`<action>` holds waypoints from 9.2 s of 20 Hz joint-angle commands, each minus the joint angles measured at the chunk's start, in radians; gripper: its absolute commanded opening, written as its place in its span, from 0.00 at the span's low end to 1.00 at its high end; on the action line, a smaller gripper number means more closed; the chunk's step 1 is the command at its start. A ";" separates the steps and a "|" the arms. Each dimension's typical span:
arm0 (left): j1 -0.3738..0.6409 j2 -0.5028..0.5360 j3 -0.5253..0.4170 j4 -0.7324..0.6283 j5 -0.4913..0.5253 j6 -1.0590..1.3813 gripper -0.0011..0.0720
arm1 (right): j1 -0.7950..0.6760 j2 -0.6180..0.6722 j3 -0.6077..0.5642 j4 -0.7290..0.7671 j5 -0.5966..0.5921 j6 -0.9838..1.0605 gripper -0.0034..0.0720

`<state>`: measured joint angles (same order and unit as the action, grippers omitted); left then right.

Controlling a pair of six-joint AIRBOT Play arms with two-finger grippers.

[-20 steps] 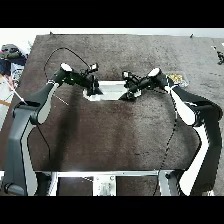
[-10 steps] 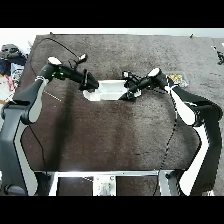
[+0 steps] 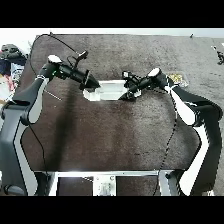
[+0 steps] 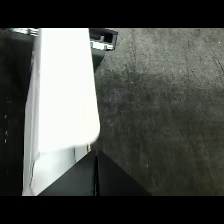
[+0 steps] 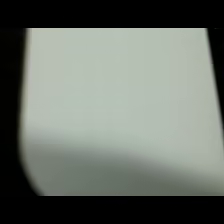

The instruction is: Fold the box and place the chain.

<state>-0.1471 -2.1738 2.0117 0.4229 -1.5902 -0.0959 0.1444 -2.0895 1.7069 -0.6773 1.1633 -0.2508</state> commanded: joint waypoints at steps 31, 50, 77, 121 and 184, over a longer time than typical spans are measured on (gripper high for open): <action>-0.060 -0.022 -0.083 0.145 0.465 -0.099 0.03 | 0.000 -0.001 0.001 0.000 0.000 0.000 0.66; 0.004 0.136 -0.077 0.358 0.122 0.035 0.22 | -0.001 -0.001 0.001 0.000 0.000 0.000 0.66; -0.098 0.130 -0.259 0.404 0.421 0.113 0.41 | 0.000 -0.001 0.001 0.000 0.000 0.000 0.66; -0.097 0.079 -0.303 0.100 0.404 0.232 0.85 | 0.000 -0.001 0.001 0.000 0.000 0.000 0.66; 0.080 0.284 -0.635 0.154 0.553 -0.872 0.03 | 0.000 -0.001 0.001 0.000 0.000 0.000 0.66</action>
<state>-0.0647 -1.8904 1.3899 0.6106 -1.0542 -0.9691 0.1436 -2.0899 1.7073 -0.6777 1.1633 -0.2512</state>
